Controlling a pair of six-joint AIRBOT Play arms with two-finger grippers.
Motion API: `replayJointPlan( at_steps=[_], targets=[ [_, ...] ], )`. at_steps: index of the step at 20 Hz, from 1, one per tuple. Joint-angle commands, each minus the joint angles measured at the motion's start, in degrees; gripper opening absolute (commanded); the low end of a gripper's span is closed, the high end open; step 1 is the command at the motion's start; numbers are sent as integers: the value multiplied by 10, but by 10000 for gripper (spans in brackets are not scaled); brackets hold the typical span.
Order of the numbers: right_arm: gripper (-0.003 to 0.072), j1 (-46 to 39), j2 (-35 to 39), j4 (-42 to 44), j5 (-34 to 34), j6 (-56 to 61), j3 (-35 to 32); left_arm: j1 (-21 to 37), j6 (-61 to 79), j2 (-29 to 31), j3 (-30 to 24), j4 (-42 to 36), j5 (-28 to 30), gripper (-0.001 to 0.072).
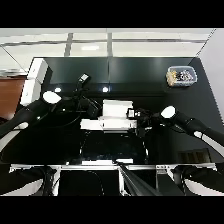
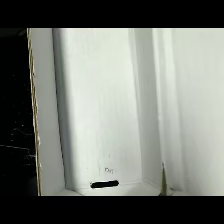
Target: Fold the box and place the chain.
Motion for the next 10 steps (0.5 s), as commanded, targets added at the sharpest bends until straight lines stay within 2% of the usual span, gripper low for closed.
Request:
replayJointPlan(
  at_steps=[1, 3, 10],
  targets=[
    [167, 0, 0, 0, 0, 0, 0, -2, -1, -54, 35, 27, -33, 24],
    [167, 0, 0, 0, 0, 0, 0, -2, -1, -74, 48, 27, -71, 24],
    [167, 0, 0, 0, -1, 0, 0, -2, -1, -100, 52, 25, -113, 24]
  ],
)
